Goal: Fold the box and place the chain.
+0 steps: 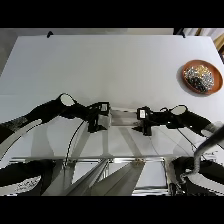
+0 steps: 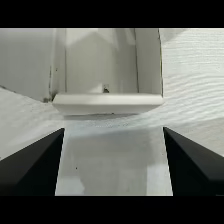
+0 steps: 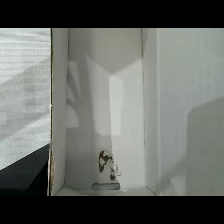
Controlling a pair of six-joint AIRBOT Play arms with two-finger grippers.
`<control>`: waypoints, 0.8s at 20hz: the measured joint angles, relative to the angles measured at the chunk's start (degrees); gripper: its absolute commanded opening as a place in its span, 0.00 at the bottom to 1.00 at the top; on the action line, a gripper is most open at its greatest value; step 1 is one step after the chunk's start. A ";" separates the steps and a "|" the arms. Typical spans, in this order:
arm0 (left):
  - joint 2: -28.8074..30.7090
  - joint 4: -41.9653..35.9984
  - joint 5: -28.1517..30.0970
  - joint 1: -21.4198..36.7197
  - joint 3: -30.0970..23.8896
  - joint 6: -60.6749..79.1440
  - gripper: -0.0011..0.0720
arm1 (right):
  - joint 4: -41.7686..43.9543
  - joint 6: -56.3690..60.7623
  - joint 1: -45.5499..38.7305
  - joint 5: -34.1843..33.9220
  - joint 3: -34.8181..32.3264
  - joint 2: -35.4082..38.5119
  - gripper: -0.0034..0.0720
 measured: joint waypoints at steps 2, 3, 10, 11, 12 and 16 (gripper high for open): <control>-0.04 -0.74 0.57 -0.61 0.00 1.01 0.98 | -0.02 0.09 0.00 0.02 -0.02 0.00 0.57; -0.09 -1.14 0.98 -0.94 0.00 1.57 0.98 | 0.00 0.09 0.00 0.02 -0.02 0.00 0.57; -0.46 -4.72 3.50 -2.47 0.00 5.44 0.98 | 0.04 0.17 -0.02 0.13 -0.02 0.00 0.57; -0.59 -5.18 3.37 -2.60 0.02 5.46 0.98 | 0.00 0.09 -0.02 0.20 -0.02 0.00 0.57; -1.03 -4.66 3.69 -2.60 -0.02 5.57 0.98 | -0.02 0.07 0.00 0.17 -0.02 0.00 0.57; -1.77 -5.70 4.24 -2.73 0.00 5.64 0.98 | 0.00 0.09 0.00 0.17 -0.02 0.00 0.57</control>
